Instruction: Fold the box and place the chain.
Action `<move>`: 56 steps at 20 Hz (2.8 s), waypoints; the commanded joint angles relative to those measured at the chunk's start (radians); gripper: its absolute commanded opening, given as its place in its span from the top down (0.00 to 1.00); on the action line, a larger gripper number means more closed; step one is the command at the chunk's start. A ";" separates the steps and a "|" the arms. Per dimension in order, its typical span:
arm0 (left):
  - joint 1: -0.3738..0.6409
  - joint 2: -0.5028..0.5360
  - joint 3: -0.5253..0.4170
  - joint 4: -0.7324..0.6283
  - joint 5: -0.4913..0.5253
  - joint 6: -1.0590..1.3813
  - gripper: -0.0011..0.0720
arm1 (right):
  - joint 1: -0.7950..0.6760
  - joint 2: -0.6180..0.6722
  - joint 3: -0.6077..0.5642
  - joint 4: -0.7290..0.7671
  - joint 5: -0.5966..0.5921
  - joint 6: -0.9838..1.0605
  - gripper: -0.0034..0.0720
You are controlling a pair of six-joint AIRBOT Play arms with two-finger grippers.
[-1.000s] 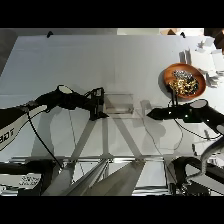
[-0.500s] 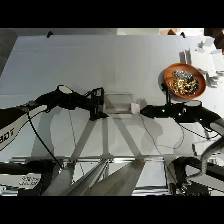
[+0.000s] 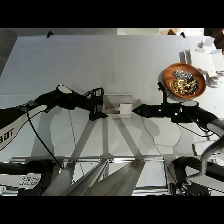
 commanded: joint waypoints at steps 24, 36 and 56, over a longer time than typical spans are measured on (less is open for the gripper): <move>0.000 0.000 0.000 -0.003 0.002 -0.002 0.61 | 0.014 0.095 0.000 -0.064 -0.051 -0.043 0.59; 0.000 0.000 0.000 -0.003 0.002 -0.002 0.61 | 0.174 0.095 0.029 -0.064 -0.279 0.125 0.32; 0.000 0.000 0.000 -0.003 0.002 -0.002 0.61 | 0.377 0.087 0.151 -0.862 -0.494 0.916 0.32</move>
